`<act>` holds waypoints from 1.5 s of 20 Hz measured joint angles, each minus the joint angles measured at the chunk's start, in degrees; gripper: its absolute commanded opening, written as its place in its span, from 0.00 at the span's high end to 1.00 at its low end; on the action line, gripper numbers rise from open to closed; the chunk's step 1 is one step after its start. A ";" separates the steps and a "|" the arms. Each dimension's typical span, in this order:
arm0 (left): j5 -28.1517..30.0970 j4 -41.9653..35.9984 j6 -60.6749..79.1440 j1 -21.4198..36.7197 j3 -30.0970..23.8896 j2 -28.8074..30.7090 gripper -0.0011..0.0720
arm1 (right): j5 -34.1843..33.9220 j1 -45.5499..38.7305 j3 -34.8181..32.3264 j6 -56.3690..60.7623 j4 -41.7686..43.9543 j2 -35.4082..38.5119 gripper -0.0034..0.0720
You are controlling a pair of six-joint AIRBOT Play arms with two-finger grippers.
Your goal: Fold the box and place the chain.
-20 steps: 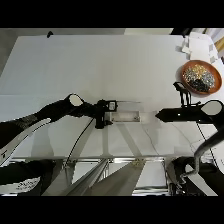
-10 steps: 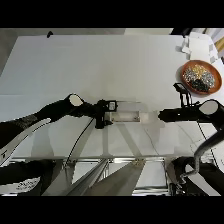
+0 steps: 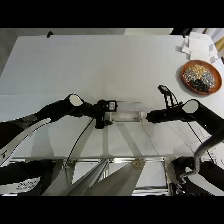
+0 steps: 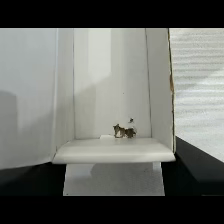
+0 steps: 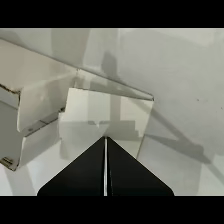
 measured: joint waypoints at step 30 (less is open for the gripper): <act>-0.02 0.00 0.00 0.00 0.00 0.00 0.97 | 1.84 -6.01 0.00 -4.24 5.29 -5.40 0.93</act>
